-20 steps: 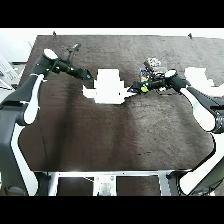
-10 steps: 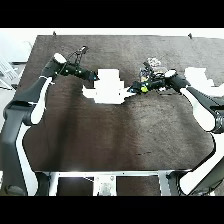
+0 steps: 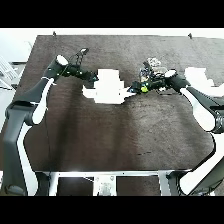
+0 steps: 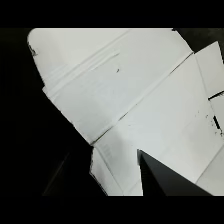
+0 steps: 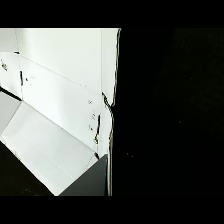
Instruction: Fold the box and place the chain.
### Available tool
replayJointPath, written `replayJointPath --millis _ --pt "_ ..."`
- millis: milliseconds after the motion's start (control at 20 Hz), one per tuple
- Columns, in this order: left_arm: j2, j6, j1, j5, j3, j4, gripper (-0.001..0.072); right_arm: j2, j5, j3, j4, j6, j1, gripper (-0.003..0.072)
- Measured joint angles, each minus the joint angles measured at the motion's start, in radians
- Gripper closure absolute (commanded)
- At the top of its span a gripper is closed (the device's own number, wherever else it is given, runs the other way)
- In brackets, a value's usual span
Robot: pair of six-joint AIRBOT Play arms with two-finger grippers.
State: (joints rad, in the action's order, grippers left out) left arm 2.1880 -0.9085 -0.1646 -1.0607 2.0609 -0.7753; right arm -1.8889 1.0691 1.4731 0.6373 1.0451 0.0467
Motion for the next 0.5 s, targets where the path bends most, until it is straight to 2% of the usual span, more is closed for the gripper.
replayJointPath --millis 500 --pt "0.037 0.006 -0.002 -0.040 0.000 0.094 0.0199 0.000 0.000 0.000 0.000 -0.006 0.000 0.0676"
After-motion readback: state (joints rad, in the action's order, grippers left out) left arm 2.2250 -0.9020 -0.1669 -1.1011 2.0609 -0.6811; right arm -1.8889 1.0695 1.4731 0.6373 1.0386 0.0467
